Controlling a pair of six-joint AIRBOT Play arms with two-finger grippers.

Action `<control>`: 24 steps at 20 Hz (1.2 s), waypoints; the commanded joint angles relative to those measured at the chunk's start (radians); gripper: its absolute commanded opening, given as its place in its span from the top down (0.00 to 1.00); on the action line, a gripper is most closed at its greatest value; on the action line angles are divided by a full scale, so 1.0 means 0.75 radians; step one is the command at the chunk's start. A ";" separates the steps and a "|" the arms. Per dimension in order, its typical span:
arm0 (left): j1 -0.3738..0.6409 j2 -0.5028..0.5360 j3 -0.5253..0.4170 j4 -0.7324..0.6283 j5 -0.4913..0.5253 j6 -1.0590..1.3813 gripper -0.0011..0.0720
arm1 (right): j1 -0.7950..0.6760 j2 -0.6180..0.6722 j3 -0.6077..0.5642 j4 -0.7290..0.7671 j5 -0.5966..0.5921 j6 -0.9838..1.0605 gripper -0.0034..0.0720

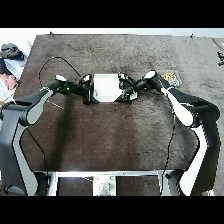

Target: Fold the box and place the chain.

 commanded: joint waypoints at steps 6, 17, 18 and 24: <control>0.001 0.014 0.003 -0.019 0.011 0.001 0.00 | 0.001 -0.001 0.002 0.000 0.001 0.000 0.33; 0.001 0.014 0.003 0.013 0.051 -0.010 0.00 | 0.001 -0.001 0.002 0.000 0.001 0.000 0.33; 0.001 0.014 0.003 0.013 0.058 -0.010 0.00 | 0.001 -0.001 0.002 0.000 0.001 0.000 0.33; 0.001 0.014 0.003 0.014 0.056 -0.011 0.25 | 0.001 -0.001 0.002 0.000 0.001 0.000 0.33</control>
